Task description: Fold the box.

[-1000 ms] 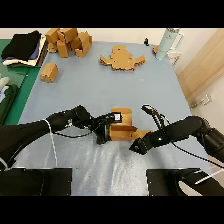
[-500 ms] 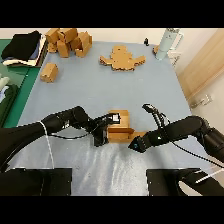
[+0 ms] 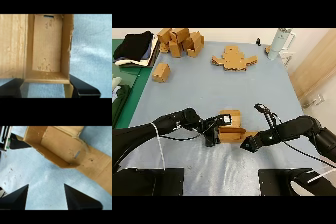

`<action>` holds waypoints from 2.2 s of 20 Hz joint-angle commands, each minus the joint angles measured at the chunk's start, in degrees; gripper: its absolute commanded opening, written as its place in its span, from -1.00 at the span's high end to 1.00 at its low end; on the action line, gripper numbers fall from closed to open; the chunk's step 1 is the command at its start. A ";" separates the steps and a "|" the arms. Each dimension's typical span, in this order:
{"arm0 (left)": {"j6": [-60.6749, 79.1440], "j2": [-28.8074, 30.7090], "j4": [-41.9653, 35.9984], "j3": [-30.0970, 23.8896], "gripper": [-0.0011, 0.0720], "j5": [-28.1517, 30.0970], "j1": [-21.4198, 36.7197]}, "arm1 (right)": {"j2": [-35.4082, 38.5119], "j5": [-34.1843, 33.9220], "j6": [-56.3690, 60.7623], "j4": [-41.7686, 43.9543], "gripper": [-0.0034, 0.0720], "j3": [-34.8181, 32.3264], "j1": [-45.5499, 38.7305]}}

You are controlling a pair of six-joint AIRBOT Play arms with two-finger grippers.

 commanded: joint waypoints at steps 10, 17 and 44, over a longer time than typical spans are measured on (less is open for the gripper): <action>2.25 0.00 -1.16 -0.04 -0.30 0.04 0.04 | -2.62 2.16 3.67 1.60 -0.97 0.00 0.74; 2.86 -0.09 0.13 -0.04 -0.31 0.07 0.04 | -4.70 6.27 13.00 3.50 -0.80 0.02 0.74; 2.86 -0.09 0.09 -0.04 -0.30 0.07 0.07 | -20.85 19.71 -20.26 3.26 0.90 10.32 0.50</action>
